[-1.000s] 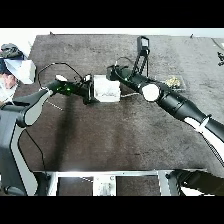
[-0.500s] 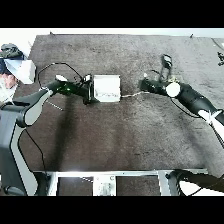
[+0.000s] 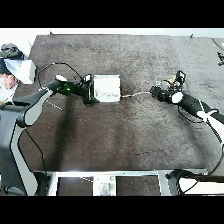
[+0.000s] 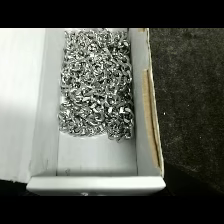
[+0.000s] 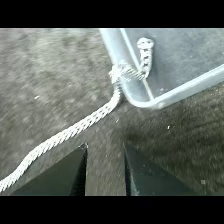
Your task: Fold the box and place the chain.
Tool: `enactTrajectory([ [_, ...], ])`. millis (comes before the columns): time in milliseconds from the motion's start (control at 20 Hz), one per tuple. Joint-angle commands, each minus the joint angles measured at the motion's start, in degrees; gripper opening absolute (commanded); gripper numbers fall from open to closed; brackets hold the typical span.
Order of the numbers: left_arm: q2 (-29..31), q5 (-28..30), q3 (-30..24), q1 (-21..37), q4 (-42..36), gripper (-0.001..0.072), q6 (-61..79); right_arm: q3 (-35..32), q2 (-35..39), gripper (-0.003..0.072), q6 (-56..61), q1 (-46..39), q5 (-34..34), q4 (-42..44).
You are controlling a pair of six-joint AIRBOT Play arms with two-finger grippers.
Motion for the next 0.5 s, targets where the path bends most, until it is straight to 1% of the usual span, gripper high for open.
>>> enactTrajectory([
  [0,-0.04,0.02,0.00,0.07,0.00,0.0323,0.00,2.45,-4.63,0.0276,0.42,-0.20,-2.14,1.84],
  [300,-0.04,0.00,0.00,0.07,-0.04,0.0323,0.00,7.63,-9.66,0.0274,0.42,0.72,-2.23,3.96],
  [350,-0.04,0.00,0.00,0.07,-0.04,0.0323,0.00,8.09,-10.08,0.0190,0.42,1.14,-2.25,3.96],
  [400,-0.04,0.02,0.00,0.07,-0.09,0.0323,0.00,8.31,-10.34,0.0060,0.42,1.49,-2.86,3.98],
  [450,-0.04,0.00,0.00,0.07,-0.09,0.0323,0.00,8.33,-10.36,0.0047,0.42,1.70,-3.74,4.39],
])
